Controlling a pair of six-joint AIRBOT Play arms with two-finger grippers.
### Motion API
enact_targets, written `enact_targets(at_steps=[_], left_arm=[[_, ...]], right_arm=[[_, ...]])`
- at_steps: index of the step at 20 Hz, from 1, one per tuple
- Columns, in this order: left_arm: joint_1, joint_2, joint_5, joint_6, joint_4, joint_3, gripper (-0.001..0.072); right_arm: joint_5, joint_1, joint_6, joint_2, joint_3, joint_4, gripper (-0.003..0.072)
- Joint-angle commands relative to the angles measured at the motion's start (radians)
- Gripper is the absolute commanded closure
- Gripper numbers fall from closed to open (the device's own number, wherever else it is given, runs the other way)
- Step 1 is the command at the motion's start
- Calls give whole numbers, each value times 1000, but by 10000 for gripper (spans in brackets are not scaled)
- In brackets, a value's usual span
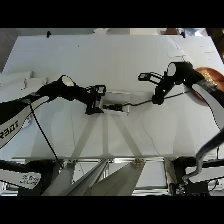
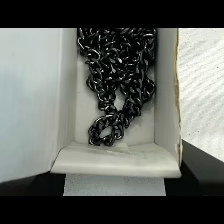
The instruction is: Fold the box and place the chain.
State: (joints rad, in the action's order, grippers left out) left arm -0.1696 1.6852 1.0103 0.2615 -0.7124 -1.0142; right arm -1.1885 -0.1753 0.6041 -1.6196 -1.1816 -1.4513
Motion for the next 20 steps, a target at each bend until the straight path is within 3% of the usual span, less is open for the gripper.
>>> enact_targets(at_steps=[1, 3, 5, 8, 11, 20], left_arm=[[0, 1, 0, 0, 0, -1, 223], [0, 1, 0, 0, 0, -1, 223], [0, 0, 0, 0, 0, -1, 223], [0, 1, 0, 0, 0, -1, 223], [0, 1, 0, 0, 0, -1, 223], [0, 0, 0, 0, 0, -1, 223]], right_arm=[[49, 1, -11, -15, 0, 7, 321], [48, 1, -11, -16, 0, 7, 327], [40, 1, -11, -19, 1, 7, 446], [40, 0, -8, -19, 1, 7, 493], [17, -2, -2, -19, 1, 8, 656], [-22, -92, 119, 63, 0, 8, 676]])
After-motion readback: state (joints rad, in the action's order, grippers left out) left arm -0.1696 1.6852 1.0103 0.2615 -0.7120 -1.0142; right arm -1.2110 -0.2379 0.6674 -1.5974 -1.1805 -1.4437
